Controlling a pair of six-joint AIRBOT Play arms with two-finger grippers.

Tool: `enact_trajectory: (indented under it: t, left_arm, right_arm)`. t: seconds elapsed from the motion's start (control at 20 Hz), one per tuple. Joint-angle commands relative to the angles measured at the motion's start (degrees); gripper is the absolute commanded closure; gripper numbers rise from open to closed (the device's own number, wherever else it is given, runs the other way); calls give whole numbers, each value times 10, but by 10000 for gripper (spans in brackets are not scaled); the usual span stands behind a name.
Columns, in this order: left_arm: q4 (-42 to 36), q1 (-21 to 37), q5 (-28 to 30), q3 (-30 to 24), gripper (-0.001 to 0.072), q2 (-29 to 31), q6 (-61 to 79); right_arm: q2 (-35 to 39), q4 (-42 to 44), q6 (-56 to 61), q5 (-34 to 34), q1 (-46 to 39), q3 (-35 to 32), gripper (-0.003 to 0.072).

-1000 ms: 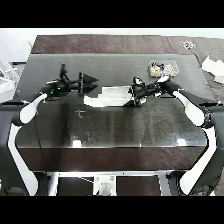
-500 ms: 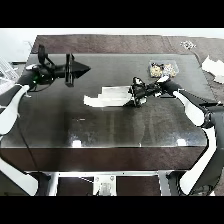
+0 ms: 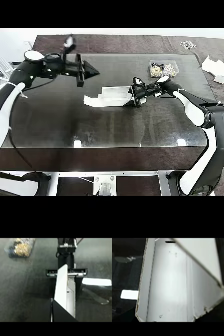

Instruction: Fold the box and place the chain.

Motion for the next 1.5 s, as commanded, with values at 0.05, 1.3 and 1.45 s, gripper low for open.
enact_trajectory:
  t: [0.05, 1.3, 1.45]
  left_arm:
    - [108, -66, 147, -77, 694, 50, -52]
    - [-99, -75, 246, -112, 691, -63, 183]
    - [-98, -58, 237, -83, 691, -70, 172]
  right_arm:
    - [0, 0, 0, 0, 0, 0, 106]
    - [0, 0, 0, 0, 0, 0, 107]
    - [0, 0, 0, 0, 0, 0, 106]
